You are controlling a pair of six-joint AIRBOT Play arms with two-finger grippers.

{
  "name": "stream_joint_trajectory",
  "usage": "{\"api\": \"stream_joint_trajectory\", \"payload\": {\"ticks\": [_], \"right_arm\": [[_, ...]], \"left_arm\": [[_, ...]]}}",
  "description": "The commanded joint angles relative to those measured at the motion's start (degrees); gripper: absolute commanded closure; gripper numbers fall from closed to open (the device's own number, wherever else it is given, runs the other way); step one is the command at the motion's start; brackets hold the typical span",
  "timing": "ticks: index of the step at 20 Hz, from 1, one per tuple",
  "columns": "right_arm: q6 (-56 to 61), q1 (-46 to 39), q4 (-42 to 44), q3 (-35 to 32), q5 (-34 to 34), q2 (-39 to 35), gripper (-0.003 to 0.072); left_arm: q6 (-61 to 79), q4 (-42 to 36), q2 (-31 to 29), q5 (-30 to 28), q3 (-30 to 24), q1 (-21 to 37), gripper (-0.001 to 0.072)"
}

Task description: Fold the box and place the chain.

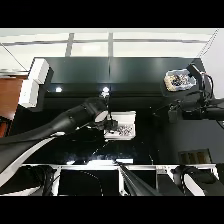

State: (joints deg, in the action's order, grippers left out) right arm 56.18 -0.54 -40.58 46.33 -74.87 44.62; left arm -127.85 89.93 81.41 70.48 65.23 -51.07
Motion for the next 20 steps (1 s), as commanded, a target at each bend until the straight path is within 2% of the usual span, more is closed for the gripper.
{"api": "stream_joint_trajectory", "payload": {"ticks": [1,3,5,7,8,9,11,13,18,19,20], "right_arm": [[0.0,-0.9,0.0,0.1,1.1,-0.3,0.0289],[0.0,-0.9,-0.5,0.1,1.9,-0.3,0.0295],[-0.1,-0.9,-1.8,0.1,3.0,-0.3,0.0294],[-0.1,-0.9,-3.3,0.1,4.3,-0.3,0.0294],[-0.1,-0.9,-3.7,0.1,5.1,-0.3,0.0294],[-0.1,-0.9,-3.7,0.1,5.6,-0.3,0.0294],[-0.1,-0.9,-3.7,0.1,5.7,-0.3,0.0294],[-0.1,-0.9,-3.9,0.1,5.6,-0.3,0.0294],[-0.1,-0.9,-3.9,0.1,5.7,-0.3,0.0294],[-0.1,-0.9,-3.9,0.1,5.7,-0.3,0.0294],[-0.1,-0.9,-3.9,0.1,5.9,-0.3,0.0294]], "left_arm": [[23.0,7.2,-8.1,9.7,1.1,1.3,0.0002],[34.8,5.1,-15.8,9.2,-3.4,7.0,0.0002],[40.6,-4.0,-23.1,3.0,-10.9,17.2,0.0002],[54.2,-22.8,-28.7,-7.9,-20.8,28.9,0.0003],[66.7,-34.6,-30.1,-11.3,-25.8,33.9,0.0004],[80.5,-43.1,-30.1,-12.0,-29.6,36.8,0.0004],[106.0,-50.7,-28.7,-13.0,-35.6,37.8,0.0001],[125.3,-51.2,-25.9,-13.5,-37.4,35.8,-0.0001],[139.0,-52.2,-16.5,-22.7,-35.7,28.4,0.0000],[140.2,-54.7,-14.4,-23.0,-34.9,27.6,0.0000],[140.7,-60.6,-12.3,-23.0,-34.4,27.6,0.0000]]}}
